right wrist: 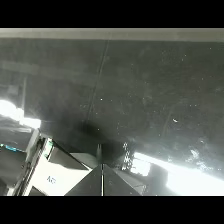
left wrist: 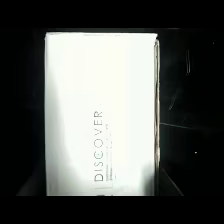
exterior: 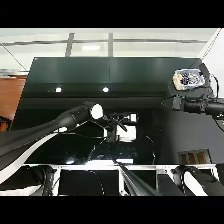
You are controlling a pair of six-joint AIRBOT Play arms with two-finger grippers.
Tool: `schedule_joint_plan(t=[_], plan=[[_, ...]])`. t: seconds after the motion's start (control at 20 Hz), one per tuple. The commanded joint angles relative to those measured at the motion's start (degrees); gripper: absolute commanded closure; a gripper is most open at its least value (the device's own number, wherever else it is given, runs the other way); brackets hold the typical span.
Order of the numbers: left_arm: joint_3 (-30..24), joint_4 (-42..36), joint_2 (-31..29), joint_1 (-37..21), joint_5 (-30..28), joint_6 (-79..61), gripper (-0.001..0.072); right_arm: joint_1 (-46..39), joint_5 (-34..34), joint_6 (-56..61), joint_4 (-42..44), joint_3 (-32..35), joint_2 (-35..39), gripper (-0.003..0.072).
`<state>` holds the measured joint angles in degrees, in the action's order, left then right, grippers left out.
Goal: Fold the box and place the chain.
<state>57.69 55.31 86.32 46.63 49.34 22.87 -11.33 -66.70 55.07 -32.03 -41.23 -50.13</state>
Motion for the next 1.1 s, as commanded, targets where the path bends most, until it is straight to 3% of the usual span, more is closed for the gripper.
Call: schedule_joint_plan(t=[0.0,0.05,0.2,0.3,0.5,0.6,0.7,0.8,0.9,1.05], plan=[[0.74,4.11,0.02,1.01,-2.14,1.75,0.0257,0.02,0.11,0.02,0.0,0.0,0.04,0.0674],[1.36,5.16,-0.48,0.57,-1.38,4.22,0.0352,0.02,0.11,0.02,0.02,0.0,0.04,0.0675],[3.19,11.87,-3.41,-3.54,-0.68,14.21,0.0353,0.02,0.28,0.02,0.02,0.0,0.04,0.0674],[3.8,16.63,-6.16,-9.57,-0.7,19.96,0.0353,0.02,0.74,0.04,0.02,0.0,0.04,0.0675],[6.69,22.32,-8.11,-28.74,-1.53,29.57,0.0353,0.02,1.9,0.04,0.02,0.0,0.04,0.0675],[9.44,22.25,-7.67,-39.32,-6.34,37.88,0.0353,0.02,2.1,0.07,0.02,0.0,0.02,0.0675],[14.4,21.92,-4.48,-49.07,-7.1,46.99,0.0353,0.02,2.1,1.05,0.46,0.0,0.02,0.0674],[21.27,19.98,1.73,-56.13,-2.45,48.02,0.0353,0.07,2.01,2.16,1.36,0.0,0.04,0.0674],[28.63,21.42,8.76,-59.93,2.27,47.08,0.0353,0.07,2.05,2.23,1.81,0.0,0.04,0.0674],[37.48,25.42,17.31,-62.34,2.27,46.53,0.0353,0.07,2.51,2.67,1.75,0.0,0.02,0.0674]])
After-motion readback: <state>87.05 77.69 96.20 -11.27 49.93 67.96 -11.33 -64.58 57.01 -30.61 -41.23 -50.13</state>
